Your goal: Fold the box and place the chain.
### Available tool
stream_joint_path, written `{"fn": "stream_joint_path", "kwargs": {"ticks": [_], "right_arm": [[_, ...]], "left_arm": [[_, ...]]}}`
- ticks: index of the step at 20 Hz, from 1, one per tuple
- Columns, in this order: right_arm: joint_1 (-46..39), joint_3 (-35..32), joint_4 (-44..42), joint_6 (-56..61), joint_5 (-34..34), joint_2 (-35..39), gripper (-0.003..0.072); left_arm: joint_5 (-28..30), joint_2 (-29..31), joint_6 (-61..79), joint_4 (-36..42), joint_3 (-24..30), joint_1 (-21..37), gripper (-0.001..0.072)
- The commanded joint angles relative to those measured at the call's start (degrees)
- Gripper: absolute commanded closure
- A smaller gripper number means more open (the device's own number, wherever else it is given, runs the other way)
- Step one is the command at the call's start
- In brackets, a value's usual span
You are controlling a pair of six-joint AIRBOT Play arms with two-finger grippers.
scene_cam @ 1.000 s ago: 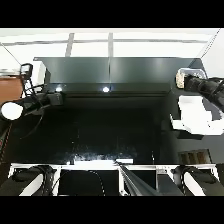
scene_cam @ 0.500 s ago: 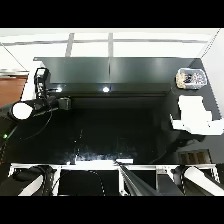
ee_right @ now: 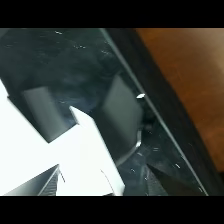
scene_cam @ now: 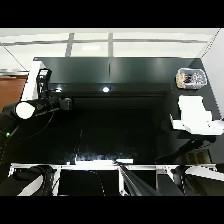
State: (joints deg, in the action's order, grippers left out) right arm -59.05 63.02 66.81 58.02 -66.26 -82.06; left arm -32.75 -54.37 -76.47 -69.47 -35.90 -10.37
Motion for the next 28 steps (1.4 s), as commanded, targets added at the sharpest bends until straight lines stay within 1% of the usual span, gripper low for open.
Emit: {"fn": "stream_joint_path", "kwargs": {"ticks": [1,2,3,4,5,6,8,11,12,14,16,17,20,22,24,25,26,27,28], "right_arm": [[0.63,4.55,-1.51,-2.84,-3.63,-3.17,0.0201],[0.92,5.07,-1.18,-2.89,-4.11,-3.61,0.0257],[1.46,5.14,-0.48,-2.99,-4.31,-3.93,0.0377],[2.10,5.14,0.98,-2.99,-4.59,-4.09,0.0612],[2.67,5.16,2.32,-3.30,-5.33,-4.15,0.0673],[3.10,5.16,2.71,-4.09,-6.12,-4.13,0.0673],[3.48,5.16,0.31,-5.03,-9.09,-4.02,0.0674],[4.37,4.57,-10.97,-7.04,-14.71,-3.19,0.0674],[5.25,3.23,-14.40,-8.09,-15.87,-2.14,0.0674],[8.35,-1.60,-19.87,-9.79,-15.32,1.70,0.0674],[12.87,-9.14,-27.58,-11.02,-11.41,7.45,0.0673],[15.93,-13.86,-31.65,-12.39,-7.76,11.26,0.0673],[27.74,-28.65,-41.72,-17.42,7.48,23.85,0.0673],[36.70,-36.48,-45.94,-17.90,17.77,30.86,0.0673],[44.70,-41.38,-48.74,-17.81,23.21,34.47,0.0673],[47.98,-42.51,-49.09,-17.75,23.93,34.67,0.0673],[51.19,-43.25,-49.03,-17.75,24.39,34.64,0.0673],[53.59,-43.71,-49.03,-17.73,25.03,34.62,0.0673],[55.89,-43.93,-48.98,-17.46,26.08,34.62,0.0673]], "left_arm": [[-0.09,-0.55,0.02,-0.09,0.00,0.00,-0.0003],[-0.11,-0.55,0.02,-0.09,0.00,0.00,-0.0002],[-0.11,-0.55,0.02,-0.09,0.00,0.00,-0.0003],[-0.09,-0.55,0.02,-0.09,0.00,0.00,-0.0003],[-0.11,-0.55,0.00,-0.09,0.00,0.00,-0.0003],[-0.17,-0.55,0.02,-0.09,0.00,0.00,-0.0003],[-0.22,-0.55,0.02,-0.11,0.00,0.00,-0.0002],[-0.55,-0.55,0.00,0.66,0.00,0.00,-0.0003],[-0.72,-0.55,0.00,1.27,0.00,0.00,-0.0002],[-0.70,-0.57,0.02,2.80,0.00,0.00,-0.0002],[-0.85,-0.98,-0.04,2.93,0.00,-0.02,-0.0002],[-1.64,-1.29,-0.04,3.48,0.00,-0.02,-0.0002],[-2.67,-2.38,-0.04,8.74,0.02,-0.02,-0.0002],[-2.62,-3.13,0.00,13.25,0.02,-0.02,-0.0002],[-4.09,-4.13,0.13,19.08,0.00,0.00,-0.0002],[-6.23,-5.07,3.32,25.07,0.00,-0.35,-0.0002],[-8.61,-6.12,10.36,31.21,0.00,-1.11,-0.0002],[-9.86,-7.32,14.64,35.87,-0.02,-1.97,-0.0002],[-9.79,-8.92,15.13,39.26,-0.07,-2.34,-0.0002]]}}
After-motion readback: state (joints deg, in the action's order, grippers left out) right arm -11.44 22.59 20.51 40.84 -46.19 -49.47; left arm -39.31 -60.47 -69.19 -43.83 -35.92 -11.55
